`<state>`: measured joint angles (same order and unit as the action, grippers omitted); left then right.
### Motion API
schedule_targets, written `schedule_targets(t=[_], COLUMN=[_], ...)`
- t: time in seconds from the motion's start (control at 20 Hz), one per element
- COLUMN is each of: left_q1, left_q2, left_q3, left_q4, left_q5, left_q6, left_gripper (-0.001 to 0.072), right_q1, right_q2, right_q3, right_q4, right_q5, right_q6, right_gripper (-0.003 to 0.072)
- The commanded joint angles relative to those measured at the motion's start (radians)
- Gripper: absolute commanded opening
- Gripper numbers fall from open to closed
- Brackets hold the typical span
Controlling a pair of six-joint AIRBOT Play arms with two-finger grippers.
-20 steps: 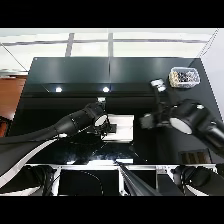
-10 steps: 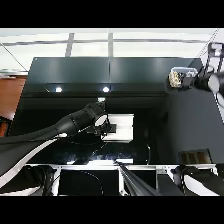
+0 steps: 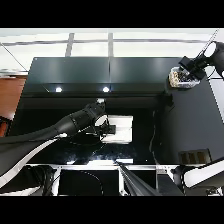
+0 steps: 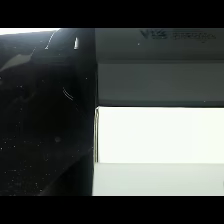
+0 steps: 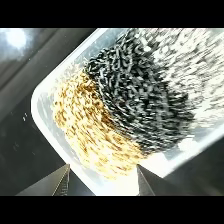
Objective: Fold the box and place the chain.
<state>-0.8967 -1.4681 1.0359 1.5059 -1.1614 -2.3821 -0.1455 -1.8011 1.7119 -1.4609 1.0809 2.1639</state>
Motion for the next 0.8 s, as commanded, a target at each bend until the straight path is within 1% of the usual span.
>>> schedule_targets(t=[0.0, 0.3, 0.6, 0.65, 0.7, 0.75], left_q1=[0.001, 0.001, 0.001, 0.000, 0.001, 0.001], left_q2=[0.000, 0.000, 0.000, 0.000, 0.000, 0.000], left_q3=[0.000, 0.000, 0.000, 0.000, 0.000, 0.000], left_q4=[0.001, 0.001, 0.001, 0.001, 0.001, 0.002], left_q5=[-0.003, -0.001, -0.001, 0.000, 0.000, 0.000], left_q6=[-0.001, -0.001, -0.001, -0.001, -0.001, -0.001], left_gripper=[0.0030, 0.0030, 0.0030, 0.0030, 0.0030, 0.0030], right_q1=[-0.010, -0.010, -0.009, -0.017, -0.028, -0.039], right_q2=[-0.092, -0.127, -0.177, -0.176, -0.175, -0.169], right_q3=[0.068, 0.068, 0.068, 0.069, 0.079, 0.085], right_q4=[0.066, 0.068, 0.127, 0.147, 0.183, 0.226], right_q5=[-0.017, -0.020, -0.028, -0.027, -0.015, -0.004], right_q6=[0.092, 0.079, 0.076, 0.068, 0.013, -0.066], right_gripper=[0.0476, 0.0478, 0.0477, 0.0463, 0.0149, 0.0015])
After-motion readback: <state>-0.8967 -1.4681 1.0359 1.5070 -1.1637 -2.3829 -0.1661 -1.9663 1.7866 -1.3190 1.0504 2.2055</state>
